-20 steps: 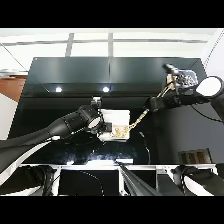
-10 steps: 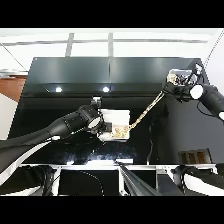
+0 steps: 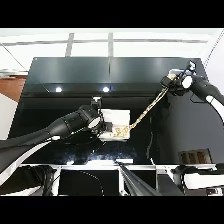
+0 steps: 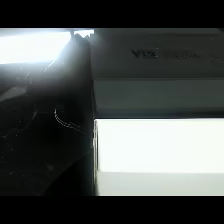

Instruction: Fold the box and place the chain.

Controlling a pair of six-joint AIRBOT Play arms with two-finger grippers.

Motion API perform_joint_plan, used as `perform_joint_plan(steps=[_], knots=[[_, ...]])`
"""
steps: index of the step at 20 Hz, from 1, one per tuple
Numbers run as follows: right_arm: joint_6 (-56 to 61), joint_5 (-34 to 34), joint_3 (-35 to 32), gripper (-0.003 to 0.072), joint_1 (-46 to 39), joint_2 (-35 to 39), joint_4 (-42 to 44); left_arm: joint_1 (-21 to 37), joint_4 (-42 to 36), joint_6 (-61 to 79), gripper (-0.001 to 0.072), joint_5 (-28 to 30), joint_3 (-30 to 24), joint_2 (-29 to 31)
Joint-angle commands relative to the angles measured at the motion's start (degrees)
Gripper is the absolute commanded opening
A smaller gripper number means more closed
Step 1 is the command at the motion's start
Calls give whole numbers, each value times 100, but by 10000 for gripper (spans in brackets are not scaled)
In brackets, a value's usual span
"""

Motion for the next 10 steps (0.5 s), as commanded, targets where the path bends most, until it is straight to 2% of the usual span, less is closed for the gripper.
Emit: perform_joint_plan(steps=[1, 2, 4, 5, 8, 10], knots=[[76, 114, 323, 475, -2, -289, 9, 4, 0, 2, 32, 9, 4, -2], [74, 109, 323, 473, -4, -289, 9, 4, 0, 2, 33, 11, 4, -2], [70, 262, 326, 154, -2, -286, 15, 4, -2, 2, 32, 44, 4, -2], [72, 422, 330, 43, -2, -284, 20, 4, -2, 2, 32, 44, 4, -2], [-350, 1019, 433, 45, -13, -170, 17, 4, -2, 4, 32, 46, 4, -2], [-1351, 1353, 507, 45, -20, 107, 15, 7, 9, 7, 32, 59, 4, -2]])
